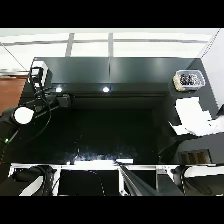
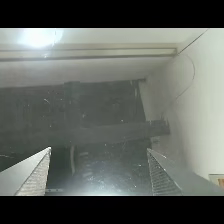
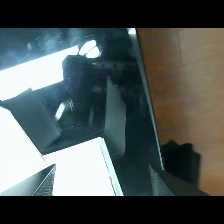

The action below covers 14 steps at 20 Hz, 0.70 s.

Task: Fold the box and place the chain.

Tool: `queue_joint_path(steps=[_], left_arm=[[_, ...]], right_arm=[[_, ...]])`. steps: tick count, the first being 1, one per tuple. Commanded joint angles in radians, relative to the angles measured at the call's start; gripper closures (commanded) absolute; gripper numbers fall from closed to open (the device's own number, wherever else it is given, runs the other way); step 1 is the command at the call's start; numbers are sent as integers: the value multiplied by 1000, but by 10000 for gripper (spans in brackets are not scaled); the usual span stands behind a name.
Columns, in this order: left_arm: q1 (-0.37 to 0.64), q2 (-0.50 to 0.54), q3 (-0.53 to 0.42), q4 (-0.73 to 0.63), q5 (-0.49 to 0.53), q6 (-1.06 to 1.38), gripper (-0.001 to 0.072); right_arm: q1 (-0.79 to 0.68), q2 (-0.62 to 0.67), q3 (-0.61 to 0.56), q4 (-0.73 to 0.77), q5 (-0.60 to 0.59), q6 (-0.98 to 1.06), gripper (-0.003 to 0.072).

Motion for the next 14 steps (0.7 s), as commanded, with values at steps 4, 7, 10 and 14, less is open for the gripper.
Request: queue_joint_path(steps=[4,7,10,14], left_arm=[[0,-1,1,0,-1,0,-1],[0,-1,1,0,-1,0,-1],[0,-1,1,3,-1,0,-1],[0,-1,1,2,-5,0,-1]], right_arm=[[21,-25,13,-28,35,-84,606],[18,-16,12,66,105,-89,670],[21,30,-8,238,144,-88,665],[67,192,-161,414,90,-86,664]])
